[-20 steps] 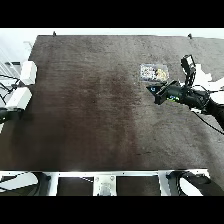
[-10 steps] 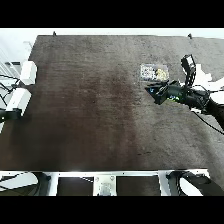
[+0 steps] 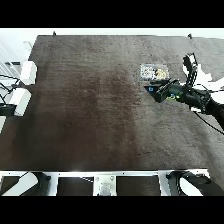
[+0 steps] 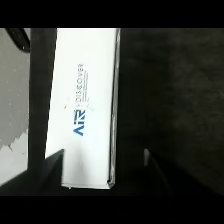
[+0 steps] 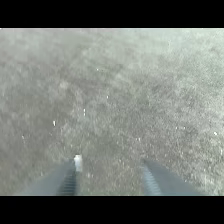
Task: Fold the box and place the chain.
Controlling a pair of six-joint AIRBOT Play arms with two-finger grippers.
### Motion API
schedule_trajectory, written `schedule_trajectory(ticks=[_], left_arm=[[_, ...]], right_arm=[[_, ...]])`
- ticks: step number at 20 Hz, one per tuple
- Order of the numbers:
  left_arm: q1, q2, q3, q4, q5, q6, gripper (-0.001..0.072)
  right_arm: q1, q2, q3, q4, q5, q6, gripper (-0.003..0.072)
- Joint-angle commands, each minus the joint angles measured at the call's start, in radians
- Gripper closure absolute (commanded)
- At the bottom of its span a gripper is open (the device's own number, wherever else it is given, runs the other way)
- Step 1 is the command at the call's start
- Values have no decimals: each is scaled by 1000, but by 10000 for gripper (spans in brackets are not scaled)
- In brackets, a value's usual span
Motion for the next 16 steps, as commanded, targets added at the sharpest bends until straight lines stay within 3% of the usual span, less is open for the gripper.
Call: schedule_trajectory(ticks=[1,2,3,5,8,11,13,16], left_arm=[[0,146,1,-171,-151,31,602],[-1,183,1,-283,-207,99,691],[-10,209,1,-388,-249,123,693],[-66,249,0,-505,-277,149,695],[-263,327,-8,-515,-100,165,697],[-446,445,-67,-554,77,166,698],[-553,533,-146,-554,148,175,698],[-669,628,-274,-595,172,155,698]], right_arm=[[-1,2,1,82,-28,0,509],[-1,3,1,94,-31,0,641],[0,7,0,95,-44,0,679],[0,22,0,95,-84,0,682],[3,97,-17,91,-178,0,683],[4,239,-114,85,-303,-5,684],[3,344,-214,84,-371,-32,684],[3,488,-355,84,-386,-72,684]])
